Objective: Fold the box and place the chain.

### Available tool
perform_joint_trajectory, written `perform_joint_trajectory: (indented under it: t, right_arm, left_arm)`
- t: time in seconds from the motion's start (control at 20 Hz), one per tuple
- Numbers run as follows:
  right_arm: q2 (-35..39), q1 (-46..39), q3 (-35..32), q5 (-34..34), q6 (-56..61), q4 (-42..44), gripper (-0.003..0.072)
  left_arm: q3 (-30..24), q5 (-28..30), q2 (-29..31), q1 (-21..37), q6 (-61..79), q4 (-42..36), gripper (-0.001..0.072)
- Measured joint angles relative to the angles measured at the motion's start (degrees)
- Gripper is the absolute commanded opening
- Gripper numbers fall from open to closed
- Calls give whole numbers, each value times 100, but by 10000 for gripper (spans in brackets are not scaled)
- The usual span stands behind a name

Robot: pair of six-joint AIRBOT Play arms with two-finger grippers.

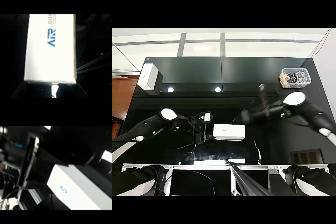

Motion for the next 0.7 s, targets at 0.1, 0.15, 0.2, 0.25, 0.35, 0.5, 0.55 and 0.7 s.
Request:
perform_joint_trajectory:
  t: [0.1,0.15,0.2,0.25,0.35,0.5,0.55,0.7]
  right_arm:
    - [424,-461,105,225,140,-205,13]
    - [597,-686,133,361,201,-293,13]
    - [748,-907,155,476,240,-402,14]
    - [887,-1128,175,605,284,-448,14]
    - [1064,-1478,197,824,348,-599,14]
    - [1180,-1707,210,837,378,-682,14]
    - [1204,-1751,214,833,385,-684,14]
    - [1235,-1812,214,769,389,-710,14]
  left_arm:
    - [0,-57,114,11,-94,26,711]
    - [0,-118,223,15,-181,122,711]
    - [0,-177,350,17,-334,282,712]
    - [0,-212,514,22,-566,509,711]
    - [7,-297,859,22,-1091,938,710]
    - [219,-348,1147,-149,-1657,1239,707]
    - [339,-345,1147,-262,-1845,1290,707]
    - [811,-181,846,-756,-2321,1379,707]
